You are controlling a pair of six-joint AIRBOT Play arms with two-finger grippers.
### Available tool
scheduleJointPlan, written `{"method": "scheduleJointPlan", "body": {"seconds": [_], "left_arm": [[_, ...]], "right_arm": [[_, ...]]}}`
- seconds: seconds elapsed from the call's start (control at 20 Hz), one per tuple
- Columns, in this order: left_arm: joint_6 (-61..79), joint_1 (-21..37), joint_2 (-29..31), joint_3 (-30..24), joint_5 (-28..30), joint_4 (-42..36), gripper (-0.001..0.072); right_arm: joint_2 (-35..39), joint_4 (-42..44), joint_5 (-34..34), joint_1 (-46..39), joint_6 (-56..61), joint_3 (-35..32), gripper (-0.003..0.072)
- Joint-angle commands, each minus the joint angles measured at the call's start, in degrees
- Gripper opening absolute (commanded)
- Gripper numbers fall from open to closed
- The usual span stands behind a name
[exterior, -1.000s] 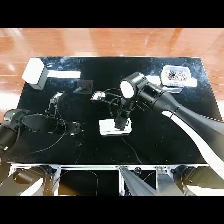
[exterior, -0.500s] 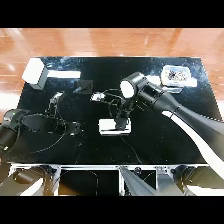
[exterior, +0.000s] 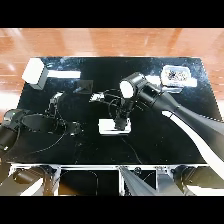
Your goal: Fold the box and place the chain.
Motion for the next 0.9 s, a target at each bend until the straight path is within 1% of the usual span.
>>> {"method": "scheduleJointPlan", "body": {"seconds": [0.0,0.35,0.85], "left_arm": [[0.02,-0.02,0.0,-0.02,-0.04,0.04,0.0505],[0.02,-0.02,0.0,-0.02,0.0,0.02,0.0504],[0.02,-0.02,0.0,-0.02,-0.09,0.04,0.0505]], "right_arm": [[-0.04,0.33,-0.31,0.2,0.0,-0.17,0.019],[-0.28,0.33,-1.44,0.2,0.02,-0.83,0.019],[-0.26,0.2,-0.66,-0.39,0.02,-0.72,0.0189]]}}
